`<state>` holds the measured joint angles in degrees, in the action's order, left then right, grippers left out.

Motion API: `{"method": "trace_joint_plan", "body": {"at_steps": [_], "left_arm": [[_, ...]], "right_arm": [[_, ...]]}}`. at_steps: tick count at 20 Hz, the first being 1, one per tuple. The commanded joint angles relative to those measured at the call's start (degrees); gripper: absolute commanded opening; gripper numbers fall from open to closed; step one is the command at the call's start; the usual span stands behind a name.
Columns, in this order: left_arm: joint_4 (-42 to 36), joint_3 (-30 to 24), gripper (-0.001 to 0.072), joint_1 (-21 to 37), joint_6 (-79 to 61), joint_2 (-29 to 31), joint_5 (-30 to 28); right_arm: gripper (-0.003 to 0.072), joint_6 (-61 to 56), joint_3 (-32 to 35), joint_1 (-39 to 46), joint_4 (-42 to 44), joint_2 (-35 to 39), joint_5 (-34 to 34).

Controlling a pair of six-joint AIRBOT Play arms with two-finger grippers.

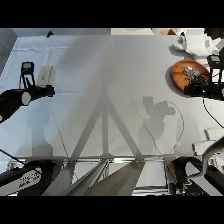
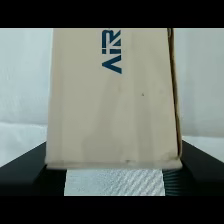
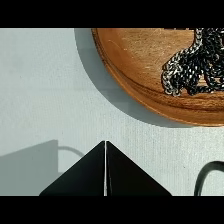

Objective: Fold the box and place the chain.

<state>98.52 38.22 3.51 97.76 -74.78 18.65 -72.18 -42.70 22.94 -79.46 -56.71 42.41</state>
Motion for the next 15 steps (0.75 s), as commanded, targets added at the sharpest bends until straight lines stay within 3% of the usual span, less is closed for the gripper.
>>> {"method": "trace_joint_plan", "body": {"at_steps": [1, 2, 3, 8, 15], "left_arm": [[-0.07, -0.02, 0.0459, 0.04, 0.20, -3.13, 0.42], [-0.07, -0.02, 0.0515, 0.04, 0.20, -3.13, 0.66], [-0.07, -0.02, 0.0693, 0.04, 0.20, -3.13, 0.90], [-0.07, 0.00, 0.0701, -0.04, -0.39, 0.39, 4.94], [-0.09, 0.00, 0.0698, -0.04, -10.56, 16.50, 3.96]], "right_arm": [[0.0009, 0.00, -0.04, 0.04, 0.00, 0.02, 0.02], [0.0009, 0.00, -0.04, 0.04, -0.02, 0.04, 0.02], [0.0009, 0.00, -0.04, 0.04, 0.00, 0.02, 0.02], [0.0009, 0.00, -0.04, 0.04, 0.00, 0.02, 0.02], [0.0009, 0.02, -0.04, 0.04, 0.00, 0.04, 0.02]]}}
